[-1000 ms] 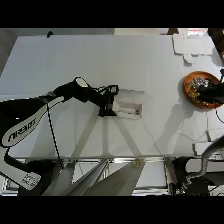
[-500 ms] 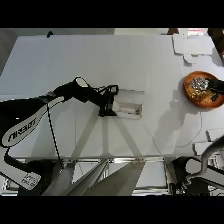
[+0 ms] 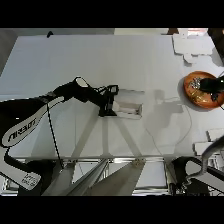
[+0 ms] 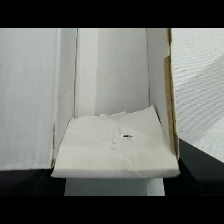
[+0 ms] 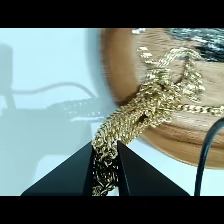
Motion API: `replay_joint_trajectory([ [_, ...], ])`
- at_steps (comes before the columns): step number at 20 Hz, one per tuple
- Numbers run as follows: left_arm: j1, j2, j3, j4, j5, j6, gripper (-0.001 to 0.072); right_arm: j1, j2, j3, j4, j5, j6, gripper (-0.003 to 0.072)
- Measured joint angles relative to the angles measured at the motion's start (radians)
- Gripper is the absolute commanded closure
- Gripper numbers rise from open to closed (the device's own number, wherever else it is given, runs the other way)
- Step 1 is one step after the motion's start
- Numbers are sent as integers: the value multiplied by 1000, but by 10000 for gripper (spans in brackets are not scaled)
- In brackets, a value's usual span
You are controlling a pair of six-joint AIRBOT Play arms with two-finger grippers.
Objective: Fold the box and place the chain.
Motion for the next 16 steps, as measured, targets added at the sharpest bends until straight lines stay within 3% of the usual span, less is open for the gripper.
replay_joint_trajectory([
  [16, 0, 0, 0, 0, 0, 0, 435, 541, 3, 0, 82, 77, 2, 682],
])
